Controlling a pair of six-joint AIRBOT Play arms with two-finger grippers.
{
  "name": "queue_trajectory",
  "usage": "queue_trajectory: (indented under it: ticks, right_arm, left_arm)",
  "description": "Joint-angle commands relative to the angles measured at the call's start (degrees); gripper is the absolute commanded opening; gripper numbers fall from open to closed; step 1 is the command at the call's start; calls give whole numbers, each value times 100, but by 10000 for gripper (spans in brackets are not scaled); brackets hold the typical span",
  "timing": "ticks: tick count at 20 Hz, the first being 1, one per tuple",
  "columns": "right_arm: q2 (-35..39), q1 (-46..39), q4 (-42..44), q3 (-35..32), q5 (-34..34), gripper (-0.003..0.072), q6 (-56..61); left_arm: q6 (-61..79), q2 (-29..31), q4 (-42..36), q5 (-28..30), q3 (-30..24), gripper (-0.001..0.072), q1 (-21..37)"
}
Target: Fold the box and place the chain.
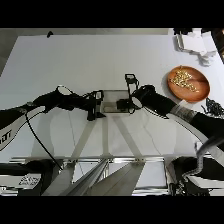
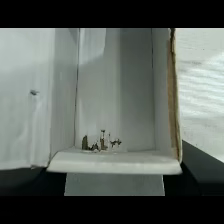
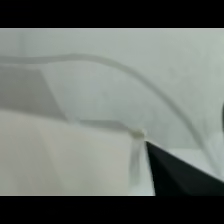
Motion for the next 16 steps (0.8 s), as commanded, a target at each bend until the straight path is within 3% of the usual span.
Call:
queue_trajectory:
  ticks: [1,6,9,11,16]
  right_arm:
    - [385,-46,85,7,358,626,-350]
    - [1735,-566,90,7,778,626,-1530]
    - [2389,-1499,-31,7,769,631,-2109]
    - [2459,-2367,-90,7,695,690,-2487]
    - [1952,-4245,-17,39,251,700,-3021]
  left_arm:
    - [-24,0,-11,0,-2,117,0]
    - [-24,0,-11,-2,-2,117,0]
    - [-24,0,-11,-2,-2,117,0]
    - [-24,0,-9,-2,-2,117,0]
    - [-24,0,-11,-2,-2,117,0]
